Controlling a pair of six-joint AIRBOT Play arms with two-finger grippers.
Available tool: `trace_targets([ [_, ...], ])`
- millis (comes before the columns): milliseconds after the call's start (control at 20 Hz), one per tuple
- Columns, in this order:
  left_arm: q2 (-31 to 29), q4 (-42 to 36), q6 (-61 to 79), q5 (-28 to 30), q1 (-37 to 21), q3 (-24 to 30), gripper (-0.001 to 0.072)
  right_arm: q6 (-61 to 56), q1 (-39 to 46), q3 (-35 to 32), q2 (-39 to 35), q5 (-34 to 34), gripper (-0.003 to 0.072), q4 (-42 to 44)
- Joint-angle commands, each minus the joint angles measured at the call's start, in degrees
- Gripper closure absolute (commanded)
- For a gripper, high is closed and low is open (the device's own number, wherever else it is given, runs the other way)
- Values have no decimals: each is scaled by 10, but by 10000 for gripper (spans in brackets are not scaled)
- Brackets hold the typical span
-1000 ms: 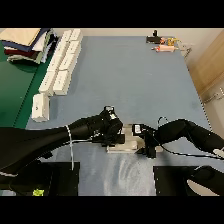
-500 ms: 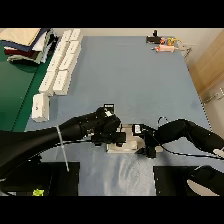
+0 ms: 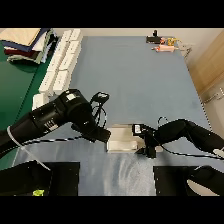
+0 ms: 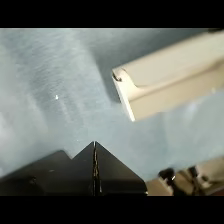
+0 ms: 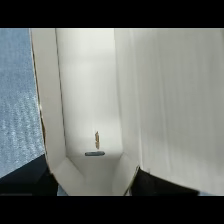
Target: Fold the box.
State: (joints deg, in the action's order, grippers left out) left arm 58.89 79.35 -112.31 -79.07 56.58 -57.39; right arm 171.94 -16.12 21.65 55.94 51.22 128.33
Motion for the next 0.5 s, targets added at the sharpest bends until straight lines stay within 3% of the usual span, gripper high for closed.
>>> trace_targets([
  [0,-22,-106,266,33,-47,21,697,0,0,1,-1,0,172,0],
  [150,-34,-255,459,49,-154,87,697,0,0,1,-1,0,172,0],
  [300,-53,-390,677,22,-304,172,697,0,0,1,-1,0,172,0],
  [450,-53,-410,861,44,-404,226,695,0,0,1,-1,0,172,0],
])
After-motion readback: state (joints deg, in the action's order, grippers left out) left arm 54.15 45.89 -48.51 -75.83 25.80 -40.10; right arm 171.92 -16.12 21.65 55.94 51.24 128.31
